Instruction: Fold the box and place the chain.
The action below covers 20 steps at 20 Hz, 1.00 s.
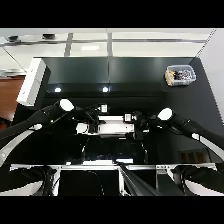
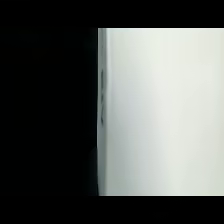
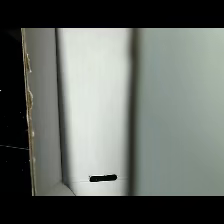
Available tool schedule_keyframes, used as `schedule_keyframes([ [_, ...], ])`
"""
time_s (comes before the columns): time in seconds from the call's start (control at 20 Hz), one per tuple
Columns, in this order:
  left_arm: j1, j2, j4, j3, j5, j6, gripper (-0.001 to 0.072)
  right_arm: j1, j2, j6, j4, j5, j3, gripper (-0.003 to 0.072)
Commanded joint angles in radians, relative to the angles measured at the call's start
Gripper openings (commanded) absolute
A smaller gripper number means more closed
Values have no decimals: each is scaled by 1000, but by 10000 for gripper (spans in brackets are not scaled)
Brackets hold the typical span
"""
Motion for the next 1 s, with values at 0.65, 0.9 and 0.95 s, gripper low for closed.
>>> schedule_keyframes([
  [0.65,7,39,24,1,0,-109,651,0,-1,-1,-1,1,1,255],
  [0.9,53,215,341,1,-6,-401,651,0,-1,-1,-1,1,1,255],
  [0.95,69,260,408,1,-21,-469,651,0,-1,-1,-1,1,1,255],
])
